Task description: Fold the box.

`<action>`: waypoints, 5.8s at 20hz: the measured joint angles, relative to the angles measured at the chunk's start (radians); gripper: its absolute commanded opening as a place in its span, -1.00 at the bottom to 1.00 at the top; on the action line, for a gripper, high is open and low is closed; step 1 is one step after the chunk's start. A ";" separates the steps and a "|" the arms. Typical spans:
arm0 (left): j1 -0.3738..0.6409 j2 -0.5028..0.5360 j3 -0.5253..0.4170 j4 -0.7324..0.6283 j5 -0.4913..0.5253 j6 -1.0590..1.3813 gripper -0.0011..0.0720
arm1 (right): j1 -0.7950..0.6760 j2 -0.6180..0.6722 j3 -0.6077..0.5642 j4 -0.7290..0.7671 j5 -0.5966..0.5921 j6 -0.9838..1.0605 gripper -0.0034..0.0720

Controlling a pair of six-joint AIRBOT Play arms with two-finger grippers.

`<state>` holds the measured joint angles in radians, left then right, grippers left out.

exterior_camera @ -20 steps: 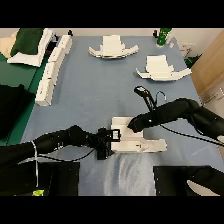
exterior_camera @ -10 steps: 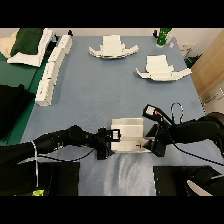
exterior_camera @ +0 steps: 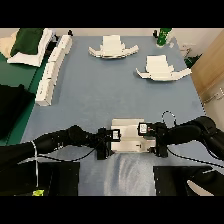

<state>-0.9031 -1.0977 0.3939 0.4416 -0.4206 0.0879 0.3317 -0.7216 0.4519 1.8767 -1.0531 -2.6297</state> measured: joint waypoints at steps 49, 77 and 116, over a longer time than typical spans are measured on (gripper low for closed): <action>0.000 0.000 0.000 0.000 0.000 0.000 0.51 | -0.048 0.054 0.032 -0.500 -0.072 1.134 -0.91; 0.000 0.000 0.000 0.000 0.000 0.000 0.51 | -0.573 -0.162 -0.051 0.314 -0.263 0.925 -0.91; 0.000 0.000 0.000 0.000 0.000 0.000 0.51 | 0.389 -0.472 0.352 -0.297 -0.144 1.841 0.29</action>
<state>-0.9031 -1.0977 0.3939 0.4412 -0.4210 0.0879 0.7212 -1.1931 0.8040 1.5799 -1.1973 -0.7891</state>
